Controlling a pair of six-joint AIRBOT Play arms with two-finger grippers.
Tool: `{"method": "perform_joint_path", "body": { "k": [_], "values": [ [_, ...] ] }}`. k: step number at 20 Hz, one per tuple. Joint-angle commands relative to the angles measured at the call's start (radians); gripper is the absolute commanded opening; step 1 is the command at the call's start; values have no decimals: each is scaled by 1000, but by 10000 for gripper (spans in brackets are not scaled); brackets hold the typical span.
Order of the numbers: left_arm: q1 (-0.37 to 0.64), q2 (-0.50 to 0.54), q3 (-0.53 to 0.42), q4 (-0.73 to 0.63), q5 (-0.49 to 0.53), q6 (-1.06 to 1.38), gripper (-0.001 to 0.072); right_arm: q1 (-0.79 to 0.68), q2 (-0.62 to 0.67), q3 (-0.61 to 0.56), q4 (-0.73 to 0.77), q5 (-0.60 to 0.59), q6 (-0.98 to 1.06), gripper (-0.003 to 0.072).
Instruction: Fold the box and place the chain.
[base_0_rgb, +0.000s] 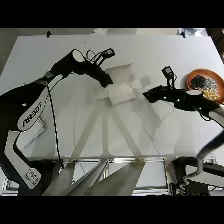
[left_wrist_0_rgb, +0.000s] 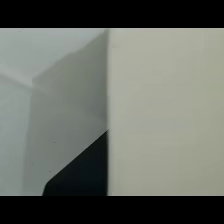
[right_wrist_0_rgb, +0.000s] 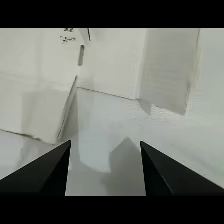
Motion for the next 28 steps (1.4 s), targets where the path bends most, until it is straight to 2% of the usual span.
{"method": "perform_joint_path", "body": {
  "k": [1,3,6,9,12,14,17,19,21,23,25,28],
  "values": [
    [10,34,1,-8,-23,4,8,-2,82,0,18,68,4,482],
    [24,84,0,-8,-67,24,4,-3,179,0,16,85,4,480],
    [53,179,0,-8,-210,166,1,-3,335,0,11,74,4,480],
    [66,264,0,-10,-318,191,0,-3,483,0,-42,56,4,479],
    [66,327,-12,0,-384,191,-2,-3,597,0,-123,-10,45,478],
    [66,373,-74,5,-397,205,-2,-3,638,0,-192,-84,130,478],
    [72,462,-285,23,-309,266,-2,-3,649,0,-301,-122,219,477],
    [82,484,-424,-10,-173,335,-1,-3,649,0,-348,-120,281,477],
    [85,460,-507,-58,-42,422,1,-3,649,0,-375,-121,341,476],
    [85,405,-521,-113,17,522,2,-3,649,0,-383,-121,365,470],
    [85,336,-521,-228,60,657,3,-3,649,0,-383,-120,376,454],
    [85,248,-521,-310,74,828,4,-3,649,0,-383,-120,378,454]
  ]
}}
